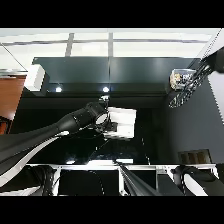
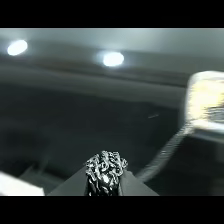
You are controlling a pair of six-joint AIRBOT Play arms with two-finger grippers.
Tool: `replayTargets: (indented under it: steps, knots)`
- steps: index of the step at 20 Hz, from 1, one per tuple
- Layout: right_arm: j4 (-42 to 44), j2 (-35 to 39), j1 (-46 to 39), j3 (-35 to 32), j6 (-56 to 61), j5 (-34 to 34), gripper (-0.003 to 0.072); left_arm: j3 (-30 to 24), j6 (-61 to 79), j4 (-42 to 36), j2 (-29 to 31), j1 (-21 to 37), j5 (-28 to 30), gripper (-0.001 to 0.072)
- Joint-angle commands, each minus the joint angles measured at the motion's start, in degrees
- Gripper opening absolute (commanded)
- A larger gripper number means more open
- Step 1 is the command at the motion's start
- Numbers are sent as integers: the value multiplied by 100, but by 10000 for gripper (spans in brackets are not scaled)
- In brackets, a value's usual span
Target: Fold the box and place the chain.
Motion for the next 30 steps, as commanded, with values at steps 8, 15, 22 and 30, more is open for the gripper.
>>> replayTargets:
  steps: [8, 15, 22, 30]
  knots:
    - [3067, 328, 122, -1567, -949, 699, 13, 4, 0, 2, -2, 2, 7, 28]
    - [3960, 315, 557, -3322, -1768, -323, 12, 4, 0, 2, -2, 2, 4, 28]
    - [4205, 315, 927, -3467, -1773, -487, 13, 4, 0, 0, -2, 2, 7, 28]
    - [4452, 315, 935, -2957, -1731, -354, 12, 4, 0, 0, -2, 2, 7, 29]
